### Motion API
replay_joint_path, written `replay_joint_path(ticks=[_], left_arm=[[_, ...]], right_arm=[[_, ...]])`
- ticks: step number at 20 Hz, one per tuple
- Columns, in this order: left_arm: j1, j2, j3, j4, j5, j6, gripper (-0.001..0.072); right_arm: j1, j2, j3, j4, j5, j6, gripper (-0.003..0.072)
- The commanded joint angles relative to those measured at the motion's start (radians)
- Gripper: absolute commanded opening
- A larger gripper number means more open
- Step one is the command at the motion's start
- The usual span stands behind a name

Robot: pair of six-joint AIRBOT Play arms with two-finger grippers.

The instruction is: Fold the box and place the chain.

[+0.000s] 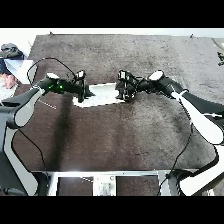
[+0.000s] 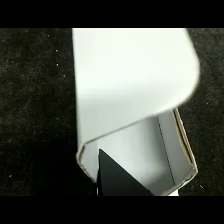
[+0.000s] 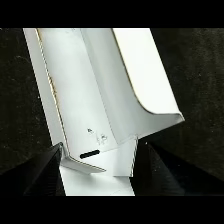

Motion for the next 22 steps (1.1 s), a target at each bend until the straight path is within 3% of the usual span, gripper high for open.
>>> replay_joint_path(ticks=[1,12,22], left_arm=[[0.000,0.000,0.000,0.000,-0.001,0.000,0.0011],[0.000,0.000,0.000,0.000,-0.001,0.000,0.0011],[0.000,0.000,0.000,0.000,-0.001,0.000,0.0011]], right_arm=[[-0.008,-0.047,0.058,0.002,0.075,0.016,0.0598],[-0.012,-0.207,0.215,0.021,0.256,0.028,0.0597],[-0.002,-0.279,0.264,0.027,0.289,0.045,0.0596]])
